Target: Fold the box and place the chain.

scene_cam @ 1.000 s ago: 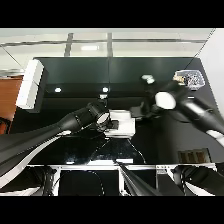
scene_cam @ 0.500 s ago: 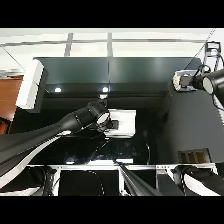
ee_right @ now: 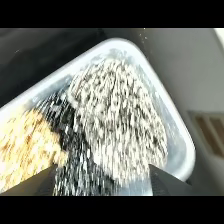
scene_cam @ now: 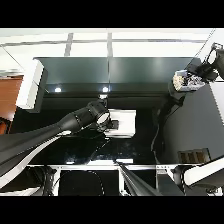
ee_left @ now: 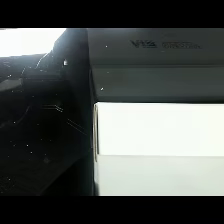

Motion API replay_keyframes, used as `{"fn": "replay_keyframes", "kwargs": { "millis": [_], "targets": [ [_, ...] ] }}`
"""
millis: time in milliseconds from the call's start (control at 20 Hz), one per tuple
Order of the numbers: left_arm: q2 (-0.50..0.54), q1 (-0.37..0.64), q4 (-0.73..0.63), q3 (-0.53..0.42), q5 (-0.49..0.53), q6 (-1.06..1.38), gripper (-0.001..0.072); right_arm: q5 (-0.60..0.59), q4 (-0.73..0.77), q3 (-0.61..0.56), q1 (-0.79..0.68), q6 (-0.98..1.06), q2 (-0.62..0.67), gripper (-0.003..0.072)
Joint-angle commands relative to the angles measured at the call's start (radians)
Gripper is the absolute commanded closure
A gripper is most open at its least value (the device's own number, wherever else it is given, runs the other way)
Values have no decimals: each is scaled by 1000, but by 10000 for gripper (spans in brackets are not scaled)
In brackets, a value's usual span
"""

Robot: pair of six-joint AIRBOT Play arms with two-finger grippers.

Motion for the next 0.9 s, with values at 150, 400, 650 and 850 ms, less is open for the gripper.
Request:
{"fn": "replay_keyframes", "kwargs": {
  "millis": [150, 400, 650, 850],
  "targets": [
    [0, 1, 0, 0, 0, 0, 684, 38, 21, 176, -33, -44, -176, 87],
    [0, 1, 0, 0, 0, 0, 684, 88, 25, 176, -57, -65, -180, 421],
    [0, 1, 0, 0, 0, 0, 684, 147, 26, 191, -58, -156, -122, 674],
    [0, 1, 0, 0, 0, 0, 684, 218, 123, 190, -54, -300, 27, 675]
  ]
}}
